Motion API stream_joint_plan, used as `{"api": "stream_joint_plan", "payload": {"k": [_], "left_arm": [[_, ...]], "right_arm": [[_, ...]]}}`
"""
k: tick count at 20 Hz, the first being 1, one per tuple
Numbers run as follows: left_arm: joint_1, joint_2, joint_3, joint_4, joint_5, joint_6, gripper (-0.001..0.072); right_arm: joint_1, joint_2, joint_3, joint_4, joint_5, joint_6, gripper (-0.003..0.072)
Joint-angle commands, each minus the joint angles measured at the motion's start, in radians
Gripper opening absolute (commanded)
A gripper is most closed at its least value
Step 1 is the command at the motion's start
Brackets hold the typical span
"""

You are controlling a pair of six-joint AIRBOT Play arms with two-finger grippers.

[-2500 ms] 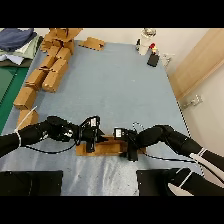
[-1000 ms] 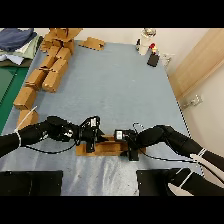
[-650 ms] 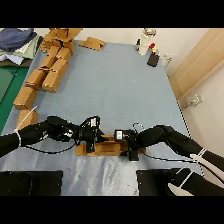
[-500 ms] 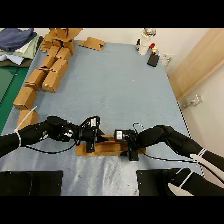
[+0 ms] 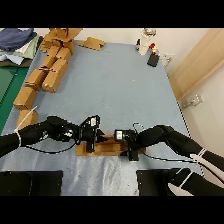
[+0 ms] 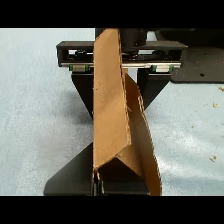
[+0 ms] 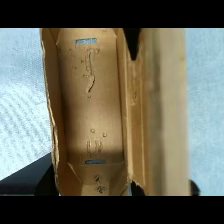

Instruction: Fold the box.

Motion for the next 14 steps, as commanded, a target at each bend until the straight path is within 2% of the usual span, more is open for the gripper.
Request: {"api": "stream_joint_plan", "payload": {"k": [1,13,14], "left_arm": [[0.0,0.0,0.001,-0.002,0.002,-0.051,0.0012],[0.002,0.001,0.002,-0.002,0.022,-0.073,0.0014],[0.002,0.001,0.002,-0.002,0.023,-0.073,0.0063]], "right_arm": [[0.001,0.0,0.0,0.0,-0.002,0.001,0.0501],[0.001,0.0,0.0,0.0,-0.001,0.001,0.05],[0.001,0.0,0.0,0.0,-0.001,0.001,0.05]]}}
